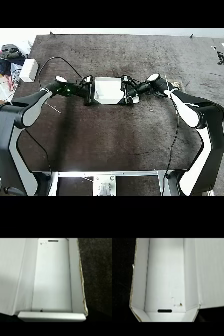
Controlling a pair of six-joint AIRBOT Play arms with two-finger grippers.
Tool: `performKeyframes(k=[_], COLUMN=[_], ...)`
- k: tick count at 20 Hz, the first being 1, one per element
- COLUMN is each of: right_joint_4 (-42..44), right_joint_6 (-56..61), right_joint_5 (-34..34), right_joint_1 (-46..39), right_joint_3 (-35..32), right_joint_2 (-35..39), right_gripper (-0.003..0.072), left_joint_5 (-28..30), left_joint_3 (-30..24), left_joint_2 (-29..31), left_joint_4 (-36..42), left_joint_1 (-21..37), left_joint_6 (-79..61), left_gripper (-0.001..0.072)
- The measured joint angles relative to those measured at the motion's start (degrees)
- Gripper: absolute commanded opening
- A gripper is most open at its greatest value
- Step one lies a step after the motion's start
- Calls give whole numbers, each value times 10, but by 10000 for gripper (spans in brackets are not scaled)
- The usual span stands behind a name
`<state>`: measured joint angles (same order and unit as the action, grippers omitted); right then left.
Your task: Fold the box and place the chain.
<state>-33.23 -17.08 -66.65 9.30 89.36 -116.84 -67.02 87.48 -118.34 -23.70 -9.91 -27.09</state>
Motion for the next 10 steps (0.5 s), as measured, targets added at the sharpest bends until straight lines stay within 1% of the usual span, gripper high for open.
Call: performKeyframes(k=[1, 4, 5, 6, 10], right_joint_4=[0, 0, 0, 0, 0], right_joint_6=[0, 0, 0, 0, 0], right_joint_5=[0, 0, 0, 0, 0], right_joint_1=[0, 0, 0, 0, 0], right_joint_3=[0, 0, 0, 0, 0], right_joint_2=[0, 0, 0, 0, 0], right_gripper=[606, 606, 606, 606, 606], left_joint_5=[0, -2, -3, -4, -6], left_joint_3=[-1, -2, -2, -2, -3], left_joint_2=[0, 0, 0, 0, 0], left_joint_4=[0, -1, -1, -2, -2], left_joint_1=[0, 0, 0, 0, 0], left_joint_6=[1, 1, 1, 1, 1], left_gripper=[583, 580, 477, 401, 401])
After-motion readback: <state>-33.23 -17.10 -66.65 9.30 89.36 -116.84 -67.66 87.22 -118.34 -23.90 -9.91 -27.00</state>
